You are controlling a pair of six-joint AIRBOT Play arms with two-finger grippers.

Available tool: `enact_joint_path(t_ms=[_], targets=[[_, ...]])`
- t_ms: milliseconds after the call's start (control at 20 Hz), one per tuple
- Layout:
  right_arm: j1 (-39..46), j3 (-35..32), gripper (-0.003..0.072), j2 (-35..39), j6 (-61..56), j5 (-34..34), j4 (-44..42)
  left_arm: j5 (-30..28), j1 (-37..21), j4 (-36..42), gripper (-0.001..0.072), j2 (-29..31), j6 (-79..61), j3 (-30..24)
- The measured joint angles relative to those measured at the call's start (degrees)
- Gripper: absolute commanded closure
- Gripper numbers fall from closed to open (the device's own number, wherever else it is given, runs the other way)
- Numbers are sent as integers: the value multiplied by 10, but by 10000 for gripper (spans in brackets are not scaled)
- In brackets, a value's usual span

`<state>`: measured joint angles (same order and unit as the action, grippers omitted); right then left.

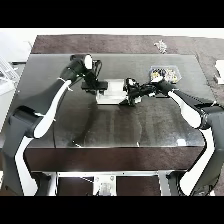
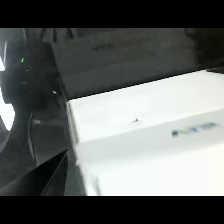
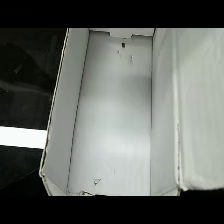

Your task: Fold the box and place the chain.

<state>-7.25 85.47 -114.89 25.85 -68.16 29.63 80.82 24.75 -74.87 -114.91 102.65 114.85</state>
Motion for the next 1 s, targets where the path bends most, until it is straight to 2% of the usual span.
enact_joint_path(t_ms=[250, 500, 550, 600, 800, 850, 1000], targets=[[0, 0, 94, 0, -1, 0, 0, 61, -69, 56, 224, 32, -111, 12], [0, 0, 94, 0, -1, 0, -1, 87, -155, 153, 224, 50, -317, -4], [0, 0, 94, 0, -1, 0, -1, 82, -167, 176, 172, 51, -362, -16], [0, 0, 94, 0, -1, 0, -1, 73, -174, 195, -3, 51, -409, -30], [0, 0, 94, 0, -1, 0, -1, -2, -193, 243, -11, 51, -675, -120], [0, 0, 94, 0, -1, 0, -1, -14, -194, 261, 8, 51, -741, -145], [0, 0, 94, 0, -1, 0, -1, -46, -195, 314, 4, 51, -888, -215]])
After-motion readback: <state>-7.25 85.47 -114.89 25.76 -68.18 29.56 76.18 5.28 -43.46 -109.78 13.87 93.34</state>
